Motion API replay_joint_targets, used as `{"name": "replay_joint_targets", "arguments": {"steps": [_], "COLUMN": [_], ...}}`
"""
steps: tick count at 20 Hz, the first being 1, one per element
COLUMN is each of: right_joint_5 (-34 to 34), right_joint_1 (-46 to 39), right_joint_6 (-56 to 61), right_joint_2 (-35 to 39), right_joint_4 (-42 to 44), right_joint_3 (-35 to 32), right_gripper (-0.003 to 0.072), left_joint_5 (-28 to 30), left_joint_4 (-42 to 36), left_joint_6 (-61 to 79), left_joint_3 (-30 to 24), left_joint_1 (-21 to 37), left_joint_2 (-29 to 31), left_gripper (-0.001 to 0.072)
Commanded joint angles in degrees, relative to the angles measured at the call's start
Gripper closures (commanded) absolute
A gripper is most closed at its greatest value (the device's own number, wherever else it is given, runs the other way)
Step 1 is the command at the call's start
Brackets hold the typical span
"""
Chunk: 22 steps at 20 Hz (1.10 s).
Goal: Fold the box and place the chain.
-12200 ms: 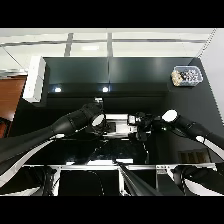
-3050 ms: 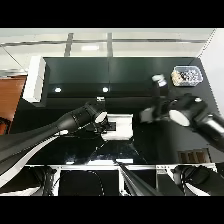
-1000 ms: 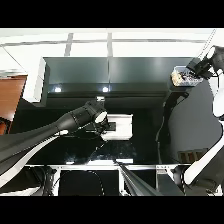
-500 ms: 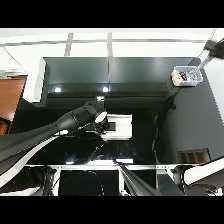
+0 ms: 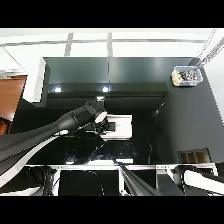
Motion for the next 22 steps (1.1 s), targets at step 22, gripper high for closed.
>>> {"name": "replay_joint_targets", "arguments": {"steps": [22], "right_joint_5": [21.6], "right_joint_1": [36.9], "right_joint_6": [-7.9], "right_joint_2": [17.6], "right_joint_4": [10.9], "right_joint_3": [-20.2], "right_gripper": [0.0677], "left_joint_5": [0.0], "left_joint_4": [0.0], "left_joint_6": [0.0], "left_joint_3": [0.0], "left_joint_1": [0.0], "left_joint_2": [0.0], "left_gripper": [0.0684]}}
